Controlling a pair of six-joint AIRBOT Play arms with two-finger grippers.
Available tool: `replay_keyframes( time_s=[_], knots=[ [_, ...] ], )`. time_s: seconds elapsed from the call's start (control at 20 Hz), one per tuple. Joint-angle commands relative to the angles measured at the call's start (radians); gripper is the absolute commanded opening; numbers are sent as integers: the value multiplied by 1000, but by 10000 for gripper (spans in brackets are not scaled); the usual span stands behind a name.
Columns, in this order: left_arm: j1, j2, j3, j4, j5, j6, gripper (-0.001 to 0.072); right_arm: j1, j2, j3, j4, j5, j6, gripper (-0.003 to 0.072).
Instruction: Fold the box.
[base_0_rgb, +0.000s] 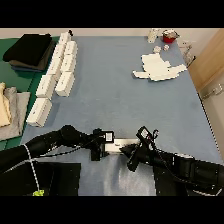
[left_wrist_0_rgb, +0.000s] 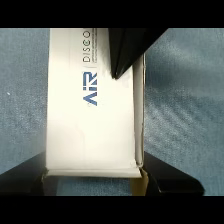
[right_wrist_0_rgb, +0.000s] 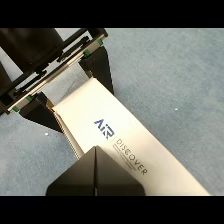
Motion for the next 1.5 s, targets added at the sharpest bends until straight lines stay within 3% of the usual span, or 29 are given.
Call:
replay_keyframes(
  time_s=[0.0,0.3,0.5,0.65,0.75,0.95,1.25,1.45],
  knots=[
    [1,1,0,0,0,0,458,-1,19,6,1,-4,0,8],
    [1,1,0,0,0,0,458,-2,132,27,-19,-32,-1,22],
    [1,1,0,0,0,0,458,-2,178,74,-90,-163,-2,23],
    [1,1,0,0,0,0,458,-1,176,135,-109,-319,-3,22],
    [1,1,0,0,0,0,458,-2,175,195,-104,-497,-8,21],
    [1,1,0,0,0,0,458,-31,166,340,-37,-795,-192,5],
    [1,1,0,0,0,0,458,-361,11,544,211,-869,-660,4],
    [1,1,0,0,0,0,458,-691,-166,692,513,-849,-1093,4]
  ],
)
